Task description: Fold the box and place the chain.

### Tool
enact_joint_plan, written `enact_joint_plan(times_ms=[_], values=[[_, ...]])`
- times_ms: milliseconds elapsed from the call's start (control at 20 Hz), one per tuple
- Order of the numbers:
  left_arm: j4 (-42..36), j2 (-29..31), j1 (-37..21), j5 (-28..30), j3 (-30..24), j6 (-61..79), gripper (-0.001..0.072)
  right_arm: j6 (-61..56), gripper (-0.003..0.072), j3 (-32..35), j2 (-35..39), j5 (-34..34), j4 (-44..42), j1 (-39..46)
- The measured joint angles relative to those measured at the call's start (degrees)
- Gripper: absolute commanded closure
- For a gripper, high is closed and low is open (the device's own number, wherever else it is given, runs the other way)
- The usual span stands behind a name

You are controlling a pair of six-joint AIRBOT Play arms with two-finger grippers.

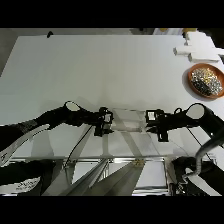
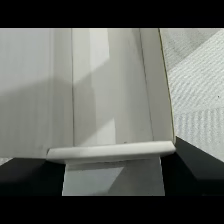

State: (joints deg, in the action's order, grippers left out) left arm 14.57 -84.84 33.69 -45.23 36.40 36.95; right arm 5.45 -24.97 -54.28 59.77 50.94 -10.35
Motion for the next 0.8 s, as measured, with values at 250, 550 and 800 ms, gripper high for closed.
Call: enact_joint_plan(times_ms=[250, 550, 800], values=[[0.0, 0.0, 0.0, 0.0, 0.0, 0.0, 0.0575, 4.4, 0.0535, 2.0, -0.2, -4.7, -5.1, 0.0], [0.0, 0.0, 0.0, 0.0, 0.0, 0.0, 0.0575, 5.6, 0.0535, 2.8, -3.2, -6.8, -11.2, -0.1], [0.1, 0.0, 0.0, 0.1, 0.0, 0.0, 0.0575, 6.6, 0.0515, 3.0, -6.6, -8.9, -15.3, -3.0]])
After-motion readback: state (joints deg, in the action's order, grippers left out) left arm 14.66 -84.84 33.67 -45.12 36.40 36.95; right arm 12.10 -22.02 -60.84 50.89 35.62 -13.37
